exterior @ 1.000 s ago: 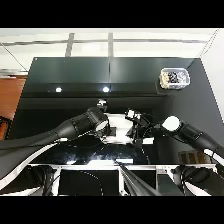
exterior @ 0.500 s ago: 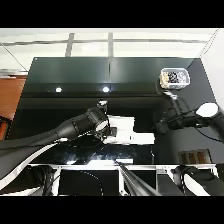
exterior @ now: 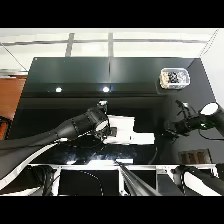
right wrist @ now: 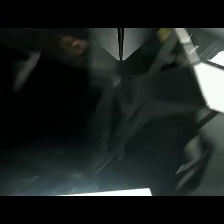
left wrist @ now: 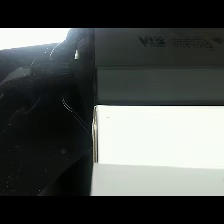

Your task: Fold the box and place the chain.

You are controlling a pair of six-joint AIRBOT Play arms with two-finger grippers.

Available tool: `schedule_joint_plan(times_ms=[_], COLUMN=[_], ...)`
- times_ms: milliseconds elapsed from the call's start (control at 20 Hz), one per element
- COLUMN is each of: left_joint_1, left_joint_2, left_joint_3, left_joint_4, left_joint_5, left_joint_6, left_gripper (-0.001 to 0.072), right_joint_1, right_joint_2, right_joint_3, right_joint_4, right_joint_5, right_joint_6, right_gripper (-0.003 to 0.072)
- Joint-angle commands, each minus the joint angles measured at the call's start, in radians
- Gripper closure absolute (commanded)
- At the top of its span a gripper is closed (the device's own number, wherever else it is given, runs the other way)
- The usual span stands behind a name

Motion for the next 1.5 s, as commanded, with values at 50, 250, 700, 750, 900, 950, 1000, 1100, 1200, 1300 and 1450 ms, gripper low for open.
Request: schedule_joint_plan(times_ms=[50,250,700,750,900,950,1000,1100,1200,1300,1450], left_joint_1=[0.0,0.0,0.0,0.0,0.0,0.0,0.0,0.0,0.0,0.0,0.0], left_joint_2=[0.0,0.0,0.0,0.0,0.0,0.0,0.0,0.0,0.0,0.0,0.0], left_joint_3=[0.0,0.0,0.0,0.0,0.0,0.0,0.0,0.0,0.0,0.0,0.0], left_joint_4=[0.001,0.001,0.001,0.001,0.001,0.001,0.001,0.001,0.001,0.001,0.001], left_joint_5=[0.0,0.003,0.003,0.003,0.003,0.003,0.003,0.003,0.002,-0.001,-0.001], left_joint_6=[0.0,0.0,0.0,0.0,0.0,0.0,0.0,0.0,0.0,0.0,0.0], left_gripper=[0.068,0.068,0.068,0.068,0.068,0.068,0.068,0.068,0.068,0.068,0.068], right_joint_1=[0.08,0.211,0.232,0.233,0.233,0.237,0.248,0.298,0.367,0.427,0.519], right_joint_2=[-0.1,-0.13,-0.126,-0.126,-0.117,-0.11,-0.101,-0.085,-0.075,-0.069,-0.069], right_joint_3=[-0.01,-0.01,0.005,0.005,0.005,0.005,0.005,0.005,0.006,0.012,0.033], right_joint_4=[0.208,0.214,0.443,0.443,0.443,0.442,0.442,0.437,0.438,0.429,0.317], right_joint_5=[0.027,-0.013,0.183,0.194,0.134,0.093,0.052,-0.025,-0.097,-0.146,-0.202], right_joint_6=[-0.131,-0.157,-0.309,-0.307,-0.285,-0.259,-0.248,-0.198,-0.116,-0.039,0.146], right_gripper=[0.067,0.067,0.0058,0.0054,0.006,0.0063,0.0067,0.0068,0.0068,0.0069,0.007])
